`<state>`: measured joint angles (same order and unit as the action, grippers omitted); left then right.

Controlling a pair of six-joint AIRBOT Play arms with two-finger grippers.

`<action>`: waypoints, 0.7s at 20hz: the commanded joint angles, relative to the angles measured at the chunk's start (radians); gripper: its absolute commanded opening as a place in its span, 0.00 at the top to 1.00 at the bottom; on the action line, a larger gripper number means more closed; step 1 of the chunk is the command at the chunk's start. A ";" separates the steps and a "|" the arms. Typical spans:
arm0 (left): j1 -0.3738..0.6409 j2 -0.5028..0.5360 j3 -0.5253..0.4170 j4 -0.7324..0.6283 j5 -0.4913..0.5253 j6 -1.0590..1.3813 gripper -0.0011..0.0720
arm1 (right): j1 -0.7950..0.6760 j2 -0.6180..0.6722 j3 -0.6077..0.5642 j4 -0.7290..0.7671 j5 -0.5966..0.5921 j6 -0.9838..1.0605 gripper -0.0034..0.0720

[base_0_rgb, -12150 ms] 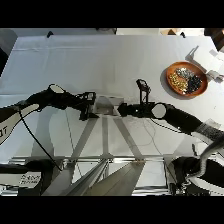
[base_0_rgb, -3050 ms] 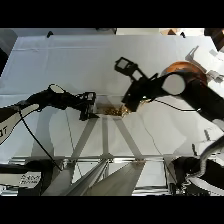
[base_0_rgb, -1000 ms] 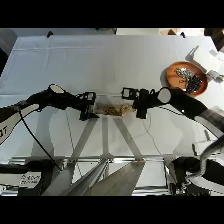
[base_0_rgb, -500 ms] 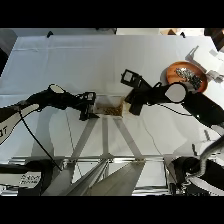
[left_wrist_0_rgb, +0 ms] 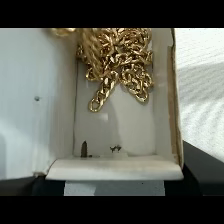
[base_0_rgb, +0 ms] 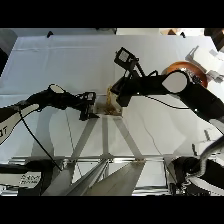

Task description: Fold the box and place the chain.

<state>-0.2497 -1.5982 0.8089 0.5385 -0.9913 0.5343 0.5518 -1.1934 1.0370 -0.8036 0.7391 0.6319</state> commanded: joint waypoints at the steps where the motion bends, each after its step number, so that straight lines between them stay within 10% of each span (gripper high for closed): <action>1: 0.000 0.000 0.000 0.000 0.000 0.000 0.70 | 0.002 -0.039 0.008 0.034 0.010 0.028 0.94; 14: 0.000 0.000 0.000 0.000 0.000 0.000 0.70 | 0.054 -0.097 0.008 0.238 0.031 0.092 0.94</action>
<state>-0.2497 -1.5982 0.8089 0.5385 -0.9913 0.5343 0.5957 -1.2881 1.0435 -0.6353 0.7788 0.7300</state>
